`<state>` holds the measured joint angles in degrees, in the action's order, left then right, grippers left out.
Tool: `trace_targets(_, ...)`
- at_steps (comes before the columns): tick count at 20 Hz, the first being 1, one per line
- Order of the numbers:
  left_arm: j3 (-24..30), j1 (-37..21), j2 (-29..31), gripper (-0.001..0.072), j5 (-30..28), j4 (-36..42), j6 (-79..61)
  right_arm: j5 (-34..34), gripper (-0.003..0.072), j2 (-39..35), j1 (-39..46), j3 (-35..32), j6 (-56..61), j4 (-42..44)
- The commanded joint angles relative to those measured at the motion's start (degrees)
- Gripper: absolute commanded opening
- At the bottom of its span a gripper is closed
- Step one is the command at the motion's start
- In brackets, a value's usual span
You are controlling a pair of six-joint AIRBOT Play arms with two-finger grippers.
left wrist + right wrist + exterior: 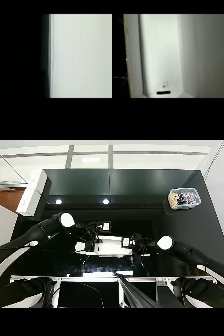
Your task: Fold the box and place the chain.
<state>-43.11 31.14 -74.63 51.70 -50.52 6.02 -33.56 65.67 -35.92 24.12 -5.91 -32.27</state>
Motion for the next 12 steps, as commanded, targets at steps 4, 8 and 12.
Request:
trace_targets(4,-0.02,0.02,0.02,0.0030,0.04,0.00,0.04,0.28,0.0475,0.04,-0.02,0.07,0.11,-0.33)
trace_targets(8,-0.04,-0.02,0.52,0.0421,0.02,-0.48,0.13,0.28,0.0475,0.04,-0.02,0.07,0.11,-0.33)
trace_targets(12,-0.04,-0.11,4.83,0.0425,1.18,-6.01,5.31,0.28,0.0475,0.04,-0.02,0.04,0.11,-0.33)
